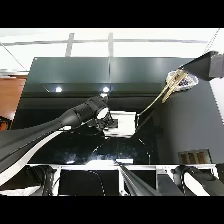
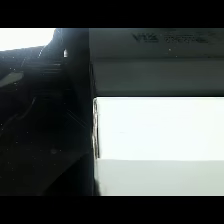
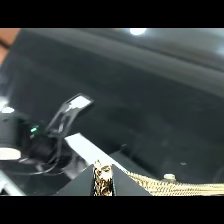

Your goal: Fold the box and place the chain.

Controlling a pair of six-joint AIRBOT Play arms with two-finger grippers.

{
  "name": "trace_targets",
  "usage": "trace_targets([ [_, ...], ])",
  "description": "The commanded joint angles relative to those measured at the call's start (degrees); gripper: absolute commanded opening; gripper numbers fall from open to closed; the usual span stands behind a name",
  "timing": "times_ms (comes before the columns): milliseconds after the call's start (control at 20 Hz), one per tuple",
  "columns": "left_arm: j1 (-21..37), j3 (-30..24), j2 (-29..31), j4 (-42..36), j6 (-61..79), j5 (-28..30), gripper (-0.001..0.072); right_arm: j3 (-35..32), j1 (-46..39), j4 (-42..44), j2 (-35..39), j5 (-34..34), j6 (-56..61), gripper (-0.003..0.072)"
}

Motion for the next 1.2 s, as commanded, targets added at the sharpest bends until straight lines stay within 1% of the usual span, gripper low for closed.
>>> trace_targets([
  [0, 0.07, 0.02, -0.02, 0.13, 0.02, 0.09, 0.0026, -3.45, 0.26, 7.82, 0.35, 0.74, -2.95, 0.0005],
  [100, 0.04, 0.02, -0.02, 0.13, 0.02, -0.02, 0.0027, -5.46, 0.59, 11.76, 0.35, 0.63, -3.89, 0.0005],
  [300, 0.07, 0.02, -0.02, 0.13, 0.02, -0.02, 0.0026, -7.87, 3.02, 12.31, 0.33, 0.52, -3.80, 0.0006],
  [400, 0.07, 0.02, -0.02, 0.13, 0.02, -0.02, 0.0026, -7.89, 5.01, 13.49, 0.33, 0.00, -3.76, 0.0006],
  [550, 0.07, 0.02, -0.02, 0.13, 0.02, -0.02, 0.0027, -7.89, 8.83, 18.53, 0.33, -2.40, -3.74, 0.0007],
  [800, 0.04, 0.02, -0.02, 0.13, 0.02, -0.02, 0.0027, -7.89, 15.02, 18.38, 0.20, -5.84, -3.32, 0.0007],
  [1150, 0.04, 0.02, -0.02, 0.13, 0.02, -0.02, 0.0027, -7.65, 15.06, 25.92, 0.22, -7.43, -3.30, 0.0008],
])
